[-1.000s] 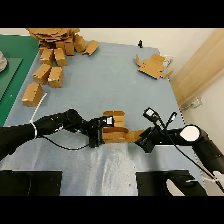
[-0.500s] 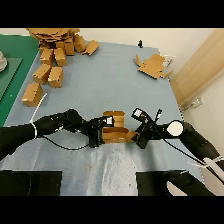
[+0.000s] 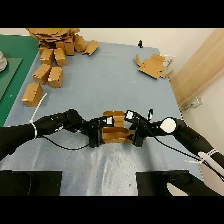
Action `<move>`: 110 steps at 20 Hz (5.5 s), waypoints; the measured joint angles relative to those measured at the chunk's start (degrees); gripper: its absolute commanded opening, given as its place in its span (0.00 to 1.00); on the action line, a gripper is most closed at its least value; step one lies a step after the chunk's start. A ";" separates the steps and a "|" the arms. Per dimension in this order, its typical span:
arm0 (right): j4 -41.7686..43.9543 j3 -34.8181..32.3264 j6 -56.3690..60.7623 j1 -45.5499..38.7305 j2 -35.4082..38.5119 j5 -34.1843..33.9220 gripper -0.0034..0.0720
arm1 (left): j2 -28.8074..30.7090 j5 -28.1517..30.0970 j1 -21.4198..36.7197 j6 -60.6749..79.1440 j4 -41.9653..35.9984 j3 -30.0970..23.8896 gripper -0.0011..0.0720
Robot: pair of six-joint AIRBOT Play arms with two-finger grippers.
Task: Fold the box.
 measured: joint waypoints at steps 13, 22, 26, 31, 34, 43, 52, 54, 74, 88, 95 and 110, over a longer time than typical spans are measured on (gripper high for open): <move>13.62 0.04 -9.07 0.68 -3.52 -0.37 0.49 | 0.00 0.00 0.00 0.02 0.00 0.00 0.57; 16.55 0.07 -11.23 0.96 -5.35 0.46 0.70 | 0.00 -0.04 0.00 0.11 0.09 0.00 0.57; 16.61 0.07 -11.58 0.98 -5.49 0.87 0.70 | 0.00 -0.07 0.00 0.09 0.07 0.00 0.57; 13.77 0.04 -7.28 -0.15 -4.39 1.73 0.41 | 0.00 -0.04 0.00 -0.09 -0.09 0.00 0.57; 9.29 0.04 0.46 -4.63 -0.46 2.80 0.17 | 0.00 -0.02 0.00 -0.15 -0.13 0.00 0.57; -6.16 -0.92 45.46 -22.84 11.02 3.50 0.05 | 0.00 -0.02 0.00 -0.04 -0.04 0.00 0.57; 0.96 -5.03 59.06 -23.10 3.91 4.70 0.05 | 0.00 0.00 0.00 0.00 -0.02 0.00 0.57; 3.34 -5.25 59.36 -22.18 1.49 5.68 0.05 | 0.00 0.00 0.00 0.00 -0.02 0.00 0.57; 19.41 -5.46 52.39 -14.47 1.92 7.63 0.28 | 0.00 0.00 0.00 0.02 0.00 0.00 0.57; 25.40 -5.46 52.94 -14.49 3.78 6.99 0.63 | 0.00 0.00 0.00 0.02 0.00 0.00 0.57; 22.34 -4.63 53.64 -9.73 3.19 5.77 0.62 | 0.00 0.00 0.00 0.02 0.00 0.00 0.57; -21.84 16.90 94.90 16.85 -14.03 12.00 0.59 | 0.00 0.00 0.00 0.00 -0.02 0.00 0.57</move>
